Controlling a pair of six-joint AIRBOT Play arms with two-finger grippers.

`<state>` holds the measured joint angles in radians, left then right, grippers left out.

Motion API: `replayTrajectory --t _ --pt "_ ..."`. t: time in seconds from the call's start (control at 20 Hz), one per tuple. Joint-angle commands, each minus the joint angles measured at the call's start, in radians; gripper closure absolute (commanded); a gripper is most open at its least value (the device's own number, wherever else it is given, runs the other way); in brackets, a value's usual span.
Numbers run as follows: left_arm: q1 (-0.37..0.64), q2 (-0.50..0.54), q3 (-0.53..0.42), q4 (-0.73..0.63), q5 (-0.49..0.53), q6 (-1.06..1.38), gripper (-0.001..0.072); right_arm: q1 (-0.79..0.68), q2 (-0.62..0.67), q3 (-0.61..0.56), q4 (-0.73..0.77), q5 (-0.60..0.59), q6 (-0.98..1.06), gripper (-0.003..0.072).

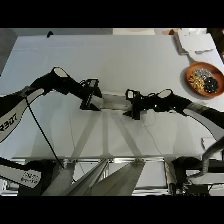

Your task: Fold the box and place the chain.

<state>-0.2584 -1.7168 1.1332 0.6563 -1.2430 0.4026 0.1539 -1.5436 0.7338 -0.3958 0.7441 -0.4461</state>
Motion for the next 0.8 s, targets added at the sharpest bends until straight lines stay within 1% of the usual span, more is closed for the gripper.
replayTrajectory --t 0.0,0.3,0.5,0.65,0.75 --pt "-0.01 -0.003 0.001 0.002 -0.002 -0.008 0.0008 0.001 0.0 0.0 0.0 0.0 0.0 0.0298" --pt "-0.026 -0.076 0.001 -0.109 0.028 -0.01 0.0009 0.001 0.0 0.0 0.0 0.0 0.0 0.0298" --pt "-0.035 -0.087 0.002 -0.105 0.054 -0.035 0.0011 0.0 0.0 0.0 0.0 0.0 0.0 0.0298" --pt "-0.049 -0.086 0.002 -0.103 0.103 -0.075 0.0011 0.001 0.0 0.0 0.0 0.0 0.0 0.0298" --pt "-0.055 -0.085 0.002 -0.086 0.103 -0.077 0.0011 0.001 0.0 0.0 0.0 0.0 0.0 0.0298"
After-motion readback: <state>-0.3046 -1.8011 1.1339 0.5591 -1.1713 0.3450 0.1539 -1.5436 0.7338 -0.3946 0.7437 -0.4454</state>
